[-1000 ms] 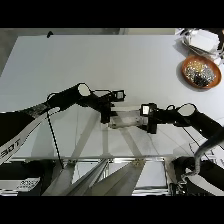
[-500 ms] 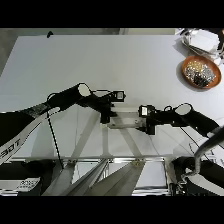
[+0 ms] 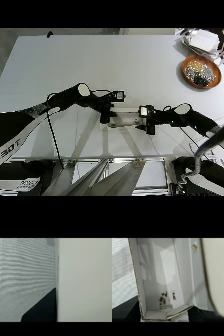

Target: Fold the box and place the chain.

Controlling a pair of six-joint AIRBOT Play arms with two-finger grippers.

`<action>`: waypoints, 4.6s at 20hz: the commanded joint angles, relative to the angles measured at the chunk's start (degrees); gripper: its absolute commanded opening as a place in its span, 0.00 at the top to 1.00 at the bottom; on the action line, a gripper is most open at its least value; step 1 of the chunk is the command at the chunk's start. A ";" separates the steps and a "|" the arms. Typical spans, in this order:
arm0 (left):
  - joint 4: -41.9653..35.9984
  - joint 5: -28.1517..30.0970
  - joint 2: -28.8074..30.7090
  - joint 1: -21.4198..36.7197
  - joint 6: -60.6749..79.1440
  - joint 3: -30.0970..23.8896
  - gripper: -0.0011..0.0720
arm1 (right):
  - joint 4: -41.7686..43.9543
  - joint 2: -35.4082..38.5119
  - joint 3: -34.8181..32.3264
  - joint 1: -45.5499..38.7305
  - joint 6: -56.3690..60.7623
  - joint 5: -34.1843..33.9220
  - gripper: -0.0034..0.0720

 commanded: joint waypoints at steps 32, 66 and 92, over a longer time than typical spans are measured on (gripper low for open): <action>-0.04 0.15 -0.02 -0.04 -0.02 0.02 0.97 | -1.42 0.00 0.00 0.07 0.57 -1.20 0.51; 3.23 -1.14 6.69 3.82 1.16 0.02 0.12 | -1.44 -0.02 0.00 0.07 0.55 -1.20 0.51; 2.29 26.34 13.64 -8.41 -32.74 -4.90 0.98 | -1.44 0.00 0.00 0.07 0.55 -1.20 0.51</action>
